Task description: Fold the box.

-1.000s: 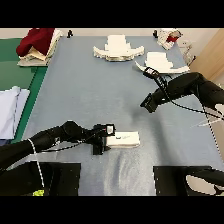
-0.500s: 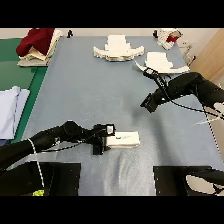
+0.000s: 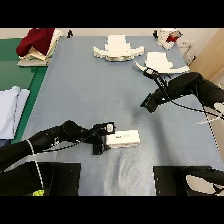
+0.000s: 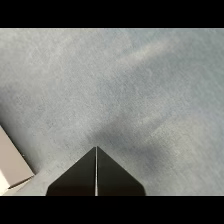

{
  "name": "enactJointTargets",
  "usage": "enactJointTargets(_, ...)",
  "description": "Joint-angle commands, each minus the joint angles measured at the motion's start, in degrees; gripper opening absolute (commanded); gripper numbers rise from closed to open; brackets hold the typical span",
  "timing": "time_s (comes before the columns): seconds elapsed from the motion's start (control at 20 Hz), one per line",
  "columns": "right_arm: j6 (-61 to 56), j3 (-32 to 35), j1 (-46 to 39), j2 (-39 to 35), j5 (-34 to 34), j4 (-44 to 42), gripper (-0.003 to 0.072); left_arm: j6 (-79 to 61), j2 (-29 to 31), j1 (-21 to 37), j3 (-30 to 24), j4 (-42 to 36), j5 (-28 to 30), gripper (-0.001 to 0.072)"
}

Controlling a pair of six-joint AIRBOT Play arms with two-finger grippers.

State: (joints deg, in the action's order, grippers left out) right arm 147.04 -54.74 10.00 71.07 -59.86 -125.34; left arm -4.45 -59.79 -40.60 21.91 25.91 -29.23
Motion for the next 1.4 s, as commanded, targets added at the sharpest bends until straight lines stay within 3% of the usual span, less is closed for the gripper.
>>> enactJointTargets(0.0,0.0,-0.04,-0.02,0.04,-0.02,0.0,0.0004,6.54,4.0,0.79,0.35,0.02,1.97,0.0402)
enactJointTargets(0.15,0.0,-0.04,-0.02,0.04,-0.02,0.0,0.0004,22.69,9.11,8.11,0.35,6.8,7.13,0.0402)
enactJointTargets(0.35,0.0,-0.04,-0.02,0.04,-0.02,0.0,0.0004,36.44,9.31,28.28,3.28,23.74,8.44,0.0402)
enactJointTargets(0.5,0.0,-0.07,-0.02,0.04,-0.02,0.0,0.0004,37.31,3.52,44.33,10.27,24.94,7.61,0.0402)
enactJointTargets(0.65,0.0,-0.04,-0.02,0.04,-0.02,0.0,0.0004,37.51,-5.79,53.33,20.24,24.94,5.73,0.0402)
enactJointTargets(1.0,0.0,-0.04,-0.02,0.04,-0.02,0.0,0.0004,40.33,-31.1,57.48,45.75,25.38,5.2,0.0402)
enactJointTargets(1.35,0.0,-0.07,-0.02,0.04,-0.02,0.02,0.0004,45.29,-50.38,57.35,68.32,25.33,4.11,0.0402)
